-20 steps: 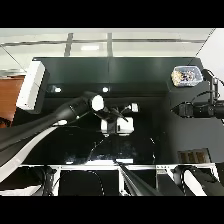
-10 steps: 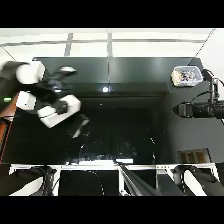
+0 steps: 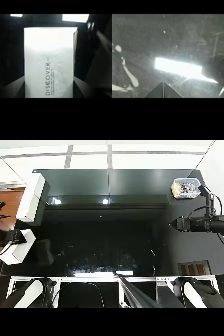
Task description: Fold the box and place the chain.
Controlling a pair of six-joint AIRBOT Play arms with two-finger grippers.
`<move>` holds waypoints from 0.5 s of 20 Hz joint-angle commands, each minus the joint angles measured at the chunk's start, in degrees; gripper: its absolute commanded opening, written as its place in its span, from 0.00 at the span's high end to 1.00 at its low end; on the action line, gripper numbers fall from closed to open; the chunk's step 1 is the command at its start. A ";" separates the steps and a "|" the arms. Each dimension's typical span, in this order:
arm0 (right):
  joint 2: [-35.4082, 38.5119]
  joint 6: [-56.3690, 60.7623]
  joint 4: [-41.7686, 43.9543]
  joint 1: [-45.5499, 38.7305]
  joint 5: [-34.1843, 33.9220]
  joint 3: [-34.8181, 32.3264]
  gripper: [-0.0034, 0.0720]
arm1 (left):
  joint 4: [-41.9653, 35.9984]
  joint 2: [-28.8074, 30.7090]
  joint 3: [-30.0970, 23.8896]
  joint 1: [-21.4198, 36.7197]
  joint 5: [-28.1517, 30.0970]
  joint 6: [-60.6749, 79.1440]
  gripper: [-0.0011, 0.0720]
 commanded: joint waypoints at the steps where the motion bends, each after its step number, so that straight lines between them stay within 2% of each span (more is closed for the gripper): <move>1: 0.04 -0.04 2.10 0.02 -1.49 -0.22 0.94 | -3.63 0.59 -1.44 8.50 8.94 7.34 0.59; 4: 0.04 -0.04 2.23 0.02 -2.75 -0.22 0.94 | -5.99 -0.87 -1.44 8.59 12.92 18.16 0.59; 6: 0.04 -0.04 2.27 0.02 -3.93 -0.22 0.94 | -6.38 -2.47 -1.44 8.70 16.57 18.58 0.59; 10: 0.04 -0.02 3.76 0.02 -5.88 -0.22 0.94 | -12.35 -6.80 -1.44 8.59 22.18 21.79 0.59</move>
